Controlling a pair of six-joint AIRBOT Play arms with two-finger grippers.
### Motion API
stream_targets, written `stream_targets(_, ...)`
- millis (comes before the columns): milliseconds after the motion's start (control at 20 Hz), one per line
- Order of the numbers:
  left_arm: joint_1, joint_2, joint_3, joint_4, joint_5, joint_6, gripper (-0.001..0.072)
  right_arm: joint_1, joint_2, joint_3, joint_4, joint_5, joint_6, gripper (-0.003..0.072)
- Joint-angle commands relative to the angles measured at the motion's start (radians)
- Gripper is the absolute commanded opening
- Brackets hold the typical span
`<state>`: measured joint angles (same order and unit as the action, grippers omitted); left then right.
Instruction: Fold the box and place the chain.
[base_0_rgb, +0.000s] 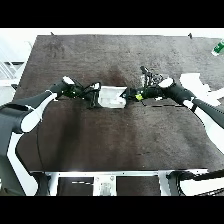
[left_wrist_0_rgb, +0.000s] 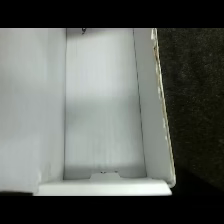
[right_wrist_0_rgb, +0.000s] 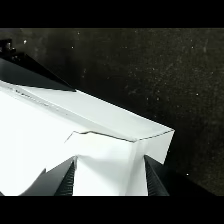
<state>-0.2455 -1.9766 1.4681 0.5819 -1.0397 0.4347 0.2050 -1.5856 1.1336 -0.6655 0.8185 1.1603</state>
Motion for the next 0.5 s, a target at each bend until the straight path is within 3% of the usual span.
stream_targets(0, 0.0, 0.001, 0.0, 0.0, -0.001, 0.0, 0.0399, 0.036, -0.007, 0.026, -0.133, -0.008, 0.11, 0.0519)
stream_targets(450, 0.0, 0.001, 0.0, 0.0, 0.0, 0.0, 0.0399, 0.102, -0.072, 0.122, -0.371, 0.014, 0.31, 0.0519)
